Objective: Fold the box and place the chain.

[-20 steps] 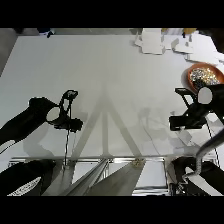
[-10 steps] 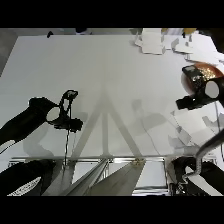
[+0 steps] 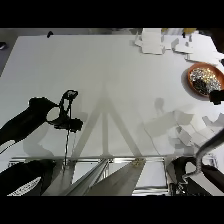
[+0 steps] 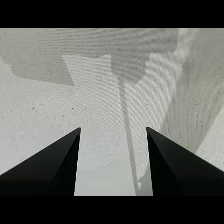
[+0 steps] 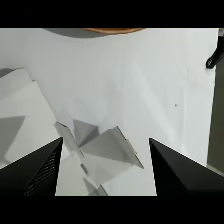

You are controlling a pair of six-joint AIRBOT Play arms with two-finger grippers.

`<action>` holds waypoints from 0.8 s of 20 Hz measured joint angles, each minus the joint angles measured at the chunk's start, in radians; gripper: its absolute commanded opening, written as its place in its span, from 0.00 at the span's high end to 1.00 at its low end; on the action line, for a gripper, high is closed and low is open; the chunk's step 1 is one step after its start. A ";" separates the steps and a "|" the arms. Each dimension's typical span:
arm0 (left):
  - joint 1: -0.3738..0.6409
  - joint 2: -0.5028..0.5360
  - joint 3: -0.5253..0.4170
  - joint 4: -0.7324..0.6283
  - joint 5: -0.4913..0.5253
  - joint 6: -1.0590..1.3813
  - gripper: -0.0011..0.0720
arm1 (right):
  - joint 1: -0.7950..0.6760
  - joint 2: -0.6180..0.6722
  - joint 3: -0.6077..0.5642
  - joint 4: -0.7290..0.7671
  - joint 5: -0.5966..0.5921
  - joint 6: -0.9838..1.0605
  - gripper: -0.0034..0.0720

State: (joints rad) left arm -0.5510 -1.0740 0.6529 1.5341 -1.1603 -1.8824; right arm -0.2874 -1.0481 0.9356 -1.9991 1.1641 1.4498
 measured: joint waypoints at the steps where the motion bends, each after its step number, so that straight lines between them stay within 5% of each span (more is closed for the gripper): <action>1: 0.000 0.000 0.000 0.000 0.000 0.000 0.36 | -0.026 -0.026 0.000 0.000 -0.001 -0.013 0.17; 6: 0.000 0.000 0.000 0.000 0.000 0.000 0.36 | -0.111 -0.172 0.002 -0.021 0.011 -0.090 0.18; 11: 0.000 0.000 0.000 0.000 0.000 0.000 0.36 | -0.134 -0.293 0.002 -0.102 0.066 -0.117 0.31; 16: 0.000 0.000 0.000 0.000 0.000 0.000 0.36 | -0.139 -0.362 0.002 -0.164 0.132 -0.116 0.93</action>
